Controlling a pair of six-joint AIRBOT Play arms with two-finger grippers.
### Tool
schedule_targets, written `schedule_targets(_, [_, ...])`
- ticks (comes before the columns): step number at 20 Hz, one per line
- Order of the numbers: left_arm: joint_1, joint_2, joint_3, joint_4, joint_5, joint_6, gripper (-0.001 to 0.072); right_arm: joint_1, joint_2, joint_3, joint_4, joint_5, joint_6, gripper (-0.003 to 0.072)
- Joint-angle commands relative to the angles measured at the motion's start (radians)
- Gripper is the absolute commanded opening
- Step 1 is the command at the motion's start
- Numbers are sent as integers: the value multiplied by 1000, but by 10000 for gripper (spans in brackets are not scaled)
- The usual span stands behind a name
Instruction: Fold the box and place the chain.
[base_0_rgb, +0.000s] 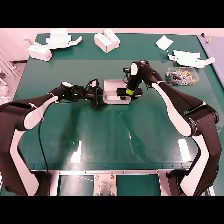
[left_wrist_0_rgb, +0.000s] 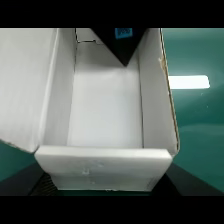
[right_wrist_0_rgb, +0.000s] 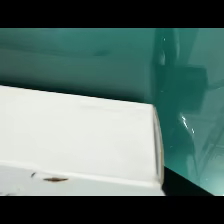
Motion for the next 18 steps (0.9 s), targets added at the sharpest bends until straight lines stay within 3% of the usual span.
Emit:
schedule_targets(1, [1,1,0,2,-3,0,468,-12,11,2,-21,18,2,519])
schedule_targets(9, [1,1,0,2,3,0,468,-64,146,17,-38,36,-5,519])
schedule_targets(14, [1,1,0,2,3,-1,468,-93,270,92,-63,35,-148,509])
schedule_targets(15, [1,1,0,2,3,-1,468,-100,293,97,-100,33,-169,461])
schedule_targets(16, [1,1,0,2,3,-1,468,-109,318,97,-151,31,-191,332])
schedule_targets(18, [1,1,0,2,3,-1,468,-141,351,97,-264,29,-198,303])
